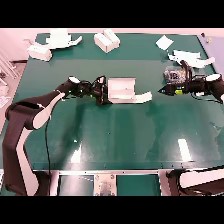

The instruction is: Fold the box and place the chain.

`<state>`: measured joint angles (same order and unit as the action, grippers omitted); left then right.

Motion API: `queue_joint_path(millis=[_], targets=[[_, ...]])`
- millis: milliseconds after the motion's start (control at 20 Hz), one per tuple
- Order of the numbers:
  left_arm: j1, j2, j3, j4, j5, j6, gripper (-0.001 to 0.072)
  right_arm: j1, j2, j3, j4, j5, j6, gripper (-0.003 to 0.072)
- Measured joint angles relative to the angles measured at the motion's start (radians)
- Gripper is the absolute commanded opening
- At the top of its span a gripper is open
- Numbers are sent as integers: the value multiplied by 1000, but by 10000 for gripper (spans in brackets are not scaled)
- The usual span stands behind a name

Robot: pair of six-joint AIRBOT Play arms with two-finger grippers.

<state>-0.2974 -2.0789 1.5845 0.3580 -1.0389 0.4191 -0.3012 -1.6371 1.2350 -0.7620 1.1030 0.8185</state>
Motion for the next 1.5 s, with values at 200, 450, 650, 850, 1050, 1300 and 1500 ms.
queue_joint_path(millis=[200,450,650,850,1050,1300,1500], targets=[[0,0,0,0,0,0,545,29,-50,0,-16,13,95,7],[0,0,0,0,0,0,545,79,-127,0,16,35,135,8],[0,0,0,0,1,0,545,137,-152,13,51,53,142,7],[0,0,0,0,2,0,545,195,-159,61,75,77,145,5],[0,0,0,0,2,0,544,225,-150,138,72,125,145,8],[0,0,0,0,2,0,545,250,-137,195,34,172,175,302],[0,0,0,0,2,0,545,253,-136,206,23,190,190,305]])
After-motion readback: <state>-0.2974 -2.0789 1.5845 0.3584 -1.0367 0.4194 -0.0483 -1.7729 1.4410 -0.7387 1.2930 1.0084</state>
